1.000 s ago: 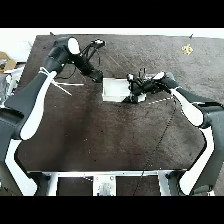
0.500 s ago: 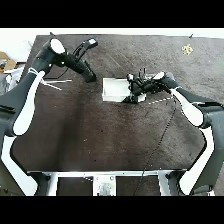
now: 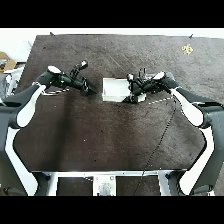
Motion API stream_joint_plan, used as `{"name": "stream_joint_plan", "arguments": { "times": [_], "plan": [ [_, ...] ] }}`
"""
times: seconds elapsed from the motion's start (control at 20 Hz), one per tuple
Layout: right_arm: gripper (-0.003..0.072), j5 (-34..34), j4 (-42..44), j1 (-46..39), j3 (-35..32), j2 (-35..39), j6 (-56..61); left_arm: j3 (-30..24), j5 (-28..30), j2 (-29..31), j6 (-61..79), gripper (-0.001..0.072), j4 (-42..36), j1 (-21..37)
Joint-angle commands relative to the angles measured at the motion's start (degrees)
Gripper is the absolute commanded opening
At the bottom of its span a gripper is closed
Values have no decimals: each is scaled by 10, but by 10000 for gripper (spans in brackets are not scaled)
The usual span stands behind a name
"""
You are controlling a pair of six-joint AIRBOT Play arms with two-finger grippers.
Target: Fold the box and place the chain.
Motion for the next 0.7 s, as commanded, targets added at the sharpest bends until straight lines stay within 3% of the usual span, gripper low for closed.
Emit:
{"name": "stream_joint_plan", "arguments": {
  "times": [0.0, 0.05, 0.1, 0.25, 0.45, 0.65],
  "plan": [
    [439, 0, 0, 0, 0, 0, 0, 28, -34, -50, 58, 612, -28, 2],
    [439, 0, 0, 0, 0, 0, 0, 28, -40, -52, 91, 617, -28, 2],
    [439, 0, 0, 0, 0, 0, 0, 28, -47, -54, 114, 681, -29, 2],
    [439, 0, 0, 0, 0, 0, 0, 28, -51, -56, 143, 720, -34, 2],
    [439, 0, 0, 0, 0, 0, 0, 28, -57, -57, 187, 720, -85, 2],
    [439, 0, 0, 0, 0, 0, 0, 28, -64, -57, 182, 720, -77, -11]
  ]
}}
